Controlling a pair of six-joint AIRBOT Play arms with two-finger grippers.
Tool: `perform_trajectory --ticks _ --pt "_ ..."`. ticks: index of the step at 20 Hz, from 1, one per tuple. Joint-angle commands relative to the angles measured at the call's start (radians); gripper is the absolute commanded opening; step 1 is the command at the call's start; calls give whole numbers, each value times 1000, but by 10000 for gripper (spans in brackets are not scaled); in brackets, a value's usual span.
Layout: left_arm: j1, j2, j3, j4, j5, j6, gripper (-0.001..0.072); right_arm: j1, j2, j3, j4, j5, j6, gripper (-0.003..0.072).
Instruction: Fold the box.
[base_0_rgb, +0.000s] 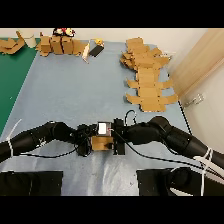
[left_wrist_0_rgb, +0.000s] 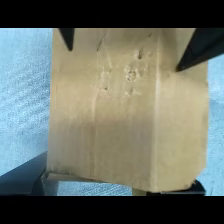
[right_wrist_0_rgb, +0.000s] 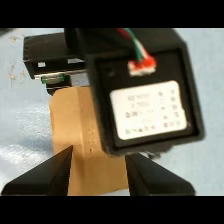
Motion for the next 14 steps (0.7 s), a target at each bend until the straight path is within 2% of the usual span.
perform_trajectory --ticks 1,6,10,14 --pt "0 0 0 0 0 0 459 57 35 -27 -79 77 -9 507" --pt "0 0 0 1 0 0 459 104 49 -79 -79 93 -9 510" --pt "0 0 0 0 0 0 459 105 48 -115 -108 185 -10 509" --pt "0 0 0 0 0 0 459 105 48 -116 -145 222 -9 501"
